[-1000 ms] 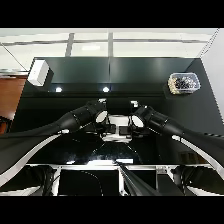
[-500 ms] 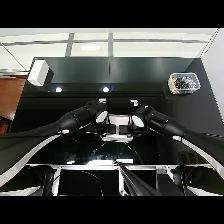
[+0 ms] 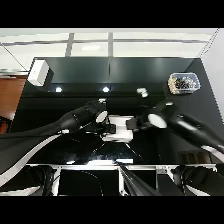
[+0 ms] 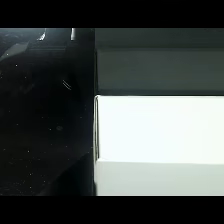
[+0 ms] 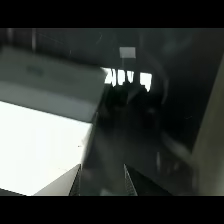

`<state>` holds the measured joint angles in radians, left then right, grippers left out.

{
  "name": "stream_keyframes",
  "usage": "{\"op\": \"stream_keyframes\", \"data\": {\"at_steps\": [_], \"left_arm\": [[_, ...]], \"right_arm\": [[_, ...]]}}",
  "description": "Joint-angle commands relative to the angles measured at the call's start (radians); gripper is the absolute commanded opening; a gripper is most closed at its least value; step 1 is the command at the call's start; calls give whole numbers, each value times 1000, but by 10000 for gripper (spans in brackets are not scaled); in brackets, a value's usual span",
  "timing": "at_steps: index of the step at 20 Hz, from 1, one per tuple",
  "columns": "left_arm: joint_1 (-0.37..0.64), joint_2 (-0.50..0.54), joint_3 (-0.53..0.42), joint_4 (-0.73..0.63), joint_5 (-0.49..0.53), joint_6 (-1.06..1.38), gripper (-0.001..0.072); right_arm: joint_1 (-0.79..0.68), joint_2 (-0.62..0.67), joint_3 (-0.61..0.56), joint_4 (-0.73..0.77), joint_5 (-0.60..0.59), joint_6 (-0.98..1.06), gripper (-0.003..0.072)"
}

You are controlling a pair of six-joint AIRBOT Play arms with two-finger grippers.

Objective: Fold the box and place the chain.

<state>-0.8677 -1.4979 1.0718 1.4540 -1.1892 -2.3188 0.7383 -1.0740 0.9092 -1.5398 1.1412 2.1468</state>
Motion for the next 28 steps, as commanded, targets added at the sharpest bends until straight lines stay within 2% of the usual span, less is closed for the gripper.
{"op": "stream_keyframes", "data": {"at_steps": [1,3,4,5,8,9,11,12,13,15,16,19,21,22,24,25,26,27,28], "left_arm": [[1,0,1,0,2,-1,26],[1,0,1,0,2,-1,26],[1,0,1,0,2,-1,26],[1,0,1,0,3,-1,26],[1,0,1,0,3,-1,26],[1,0,1,0,3,-1,26],[1,0,1,0,2,-1,26],[1,0,1,0,2,-1,26],[1,0,1,0,2,-1,26],[1,0,1,0,2,-1,26],[1,0,1,0,2,-1,26],[1,0,1,1,3,-1,26],[1,0,1,1,2,0,26],[1,0,1,1,2,-1,26],[1,0,1,1,2,-1,26],[1,0,1,1,3,-1,26],[1,0,1,1,3,0,26],[1,0,1,1,3,-1,26],[1,0,1,1,2,-1,26]], "right_arm": [[-105,185,0,-201,24,-65,327],[-229,200,-2,-413,-1,-64,327],[-303,187,-10,-494,-63,-64,328],[-398,163,-21,-542,-173,-64,327],[-696,19,-19,-491,-550,-2,326],[-781,-50,8,-419,-615,38,325],[-892,-212,123,-238,-590,1,329],[-923,-306,208,-141,-516,-130,545],[-938,-396,297,-59,-417,-293,720],[-944,-564,481,38,-206,-536,720],[-942,-621,545,43,-158,-562,720],[-940,-704,634,43,-181,-562,716],[-941,-725,637,44,-214,-561,714],[-940,-736,637,44,-212,-561,674],[-940,-755,637,47,-192,-562,668],[-940,-757,637,47,-186,-561,493],[-940,-757,637,45,-185,-562,428],[-940,-757,638,44,-181,-562,303],[-940,-757,638,45,-174,-562,304]]}}
